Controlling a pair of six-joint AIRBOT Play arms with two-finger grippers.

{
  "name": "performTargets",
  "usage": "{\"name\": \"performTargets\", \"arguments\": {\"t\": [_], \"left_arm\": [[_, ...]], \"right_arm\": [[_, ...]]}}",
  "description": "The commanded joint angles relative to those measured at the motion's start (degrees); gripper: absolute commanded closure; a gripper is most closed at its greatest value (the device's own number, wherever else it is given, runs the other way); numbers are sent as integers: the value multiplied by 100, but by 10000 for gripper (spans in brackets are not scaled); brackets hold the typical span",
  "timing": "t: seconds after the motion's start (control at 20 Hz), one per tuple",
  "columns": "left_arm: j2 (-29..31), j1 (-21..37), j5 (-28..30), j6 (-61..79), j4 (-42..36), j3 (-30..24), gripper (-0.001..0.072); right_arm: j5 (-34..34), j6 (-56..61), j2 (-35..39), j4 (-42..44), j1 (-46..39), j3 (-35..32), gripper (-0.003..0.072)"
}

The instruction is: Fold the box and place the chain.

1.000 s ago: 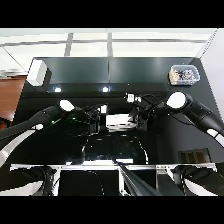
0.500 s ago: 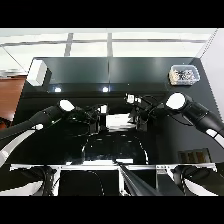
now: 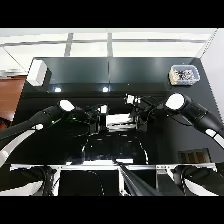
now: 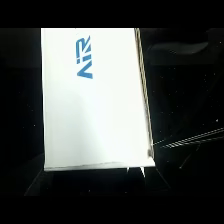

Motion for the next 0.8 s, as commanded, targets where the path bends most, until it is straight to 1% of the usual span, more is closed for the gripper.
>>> {"name": "performTargets", "arguments": {"t": [0.0, 0.05, 0.75], "left_arm": [[-2, -2, 2, 0, -2, -2, 214], [-2, -2, 2, 0, -2, -2, 214], [-2, -2, 0, -2, -2, -2, 214]], "right_arm": [[31, 2, -4, -11, 4, -4, 428], [35, 4, -4, -13, 4, -4, 418], [61, 243, -122, -4, 31, -17, 418]]}}
